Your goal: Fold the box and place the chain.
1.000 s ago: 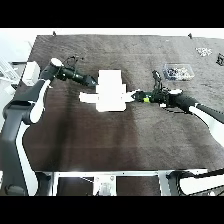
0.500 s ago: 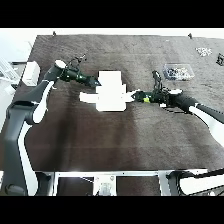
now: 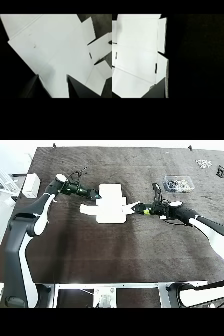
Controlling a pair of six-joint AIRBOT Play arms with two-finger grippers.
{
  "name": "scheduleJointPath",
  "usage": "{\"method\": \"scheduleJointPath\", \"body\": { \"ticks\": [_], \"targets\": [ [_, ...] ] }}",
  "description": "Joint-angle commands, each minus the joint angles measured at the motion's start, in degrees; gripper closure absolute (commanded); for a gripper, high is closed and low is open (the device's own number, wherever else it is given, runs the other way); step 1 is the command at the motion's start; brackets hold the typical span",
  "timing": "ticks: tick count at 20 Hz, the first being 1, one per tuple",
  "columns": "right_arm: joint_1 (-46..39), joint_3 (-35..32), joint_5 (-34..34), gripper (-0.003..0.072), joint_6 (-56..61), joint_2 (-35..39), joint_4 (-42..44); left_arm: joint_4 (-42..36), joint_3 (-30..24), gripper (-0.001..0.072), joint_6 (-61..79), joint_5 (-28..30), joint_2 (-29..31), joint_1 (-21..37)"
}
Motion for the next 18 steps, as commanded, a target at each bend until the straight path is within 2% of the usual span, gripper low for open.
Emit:
{"method": "scheduleJointPath", "body": {
  "ticks": [1, 5, 11, 14, 18],
  "targets": [
    [0.0, 0.1, 0.0, 0.0673, -0.1, 0.0, 0.0, 0.6, 0.1, 0.0276, 1.5, 0.8, 1.2, 0.0],
    [0.0, 0.1, 0.0, 0.0672, -0.1, 0.0, 0.0, 5.5, 0.1, 0.0276, -0.1, 1.6, 1.6, 0.0],
    [0.0, 0.1, 0.0, 0.0673, -0.5, 0.0, 0.1, 5.6, 0.1, 0.0276, -0.3, 3.1, 1.5, 0.0],
    [0.0, 0.1, 0.0, 0.0673, -0.5, 0.0, 0.1, 4.0, 0.1, 0.0276, -0.7, 2.8, 1.3, -0.1],
    [0.0, 0.1, 0.0, 0.0672, -0.5, 0.0, 0.1, -2.9, 0.0, 0.0275, 0.7, 0.6, -0.2, -0.1]
  ]
}}
